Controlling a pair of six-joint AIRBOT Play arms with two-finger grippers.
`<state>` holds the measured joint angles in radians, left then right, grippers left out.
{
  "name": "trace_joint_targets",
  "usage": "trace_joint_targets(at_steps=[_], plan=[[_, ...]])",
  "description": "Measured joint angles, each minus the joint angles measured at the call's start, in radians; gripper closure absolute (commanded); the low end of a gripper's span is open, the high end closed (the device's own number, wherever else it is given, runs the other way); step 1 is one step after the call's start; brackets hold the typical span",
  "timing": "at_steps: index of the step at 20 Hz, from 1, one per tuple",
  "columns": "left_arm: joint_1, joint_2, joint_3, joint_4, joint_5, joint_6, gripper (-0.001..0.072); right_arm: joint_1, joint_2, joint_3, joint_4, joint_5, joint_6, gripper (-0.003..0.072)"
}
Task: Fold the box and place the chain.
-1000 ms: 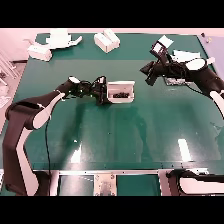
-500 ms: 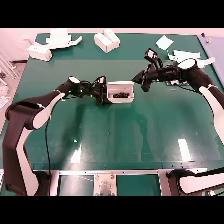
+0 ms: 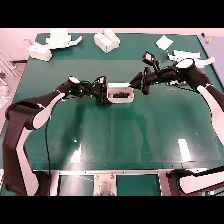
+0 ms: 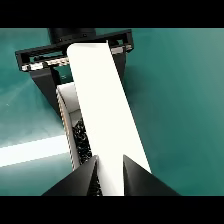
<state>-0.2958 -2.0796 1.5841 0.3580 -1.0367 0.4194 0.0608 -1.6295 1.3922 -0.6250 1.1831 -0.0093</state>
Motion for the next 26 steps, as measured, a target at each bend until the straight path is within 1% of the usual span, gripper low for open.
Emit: trace_joint_targets(at_steps=[11,16,26], plan=[[0.0,0.0,0.0,0.0,0.0,0.0,0.0165,0.048,-0.1,0.165,-0.015,0.019,-0.009,0.0486],[0.0,0.0,0.0,0.0,0.0,0.0,0.0165,0.065,-0.131,0.183,-0.051,0.051,0.023,0.0485],[0.0,0.0,0.0,0.0,0.0,0.0,0.0165,0.072,-0.14,0.188,-0.113,0.098,0.056,0.0487]])
